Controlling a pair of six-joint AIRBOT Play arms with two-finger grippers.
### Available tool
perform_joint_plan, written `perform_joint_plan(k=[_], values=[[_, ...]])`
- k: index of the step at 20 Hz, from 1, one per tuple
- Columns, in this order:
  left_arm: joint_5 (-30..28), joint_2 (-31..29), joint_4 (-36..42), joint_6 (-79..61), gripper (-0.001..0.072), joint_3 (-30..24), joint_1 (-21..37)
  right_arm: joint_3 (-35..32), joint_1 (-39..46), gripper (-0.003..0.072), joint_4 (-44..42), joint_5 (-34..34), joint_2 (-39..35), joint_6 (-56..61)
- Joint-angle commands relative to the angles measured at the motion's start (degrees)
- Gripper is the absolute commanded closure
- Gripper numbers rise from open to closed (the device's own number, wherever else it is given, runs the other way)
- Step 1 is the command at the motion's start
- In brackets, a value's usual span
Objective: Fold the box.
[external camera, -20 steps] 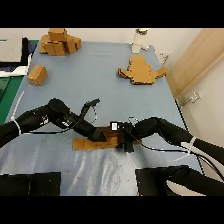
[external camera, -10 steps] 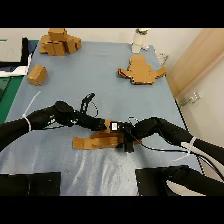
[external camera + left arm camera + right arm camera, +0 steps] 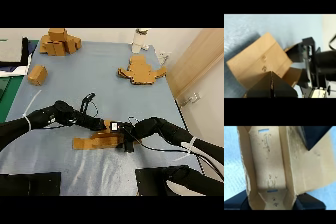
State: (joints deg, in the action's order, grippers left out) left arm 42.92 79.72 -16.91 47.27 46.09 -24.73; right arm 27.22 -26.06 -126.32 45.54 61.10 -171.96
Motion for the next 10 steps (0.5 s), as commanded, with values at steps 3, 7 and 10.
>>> perform_joint_plan(k=[3,7,10], values=[[12.5,-11.2,0.2,-16.1,0.0699,-3.5,8.5,0.0,0.0,0.0117,0.1,0.0,0.0,0.0],[25.2,-18.3,-7.1,-33.1,0.0694,-4.4,14.2,0.0,0.0,0.0118,0.1,0.0,0.0,0.0],[23.0,-21.2,-19.7,-35.5,0.0693,-4.4,11.6,0.0,0.0,0.0117,0.1,0.0,0.0,0.0]])
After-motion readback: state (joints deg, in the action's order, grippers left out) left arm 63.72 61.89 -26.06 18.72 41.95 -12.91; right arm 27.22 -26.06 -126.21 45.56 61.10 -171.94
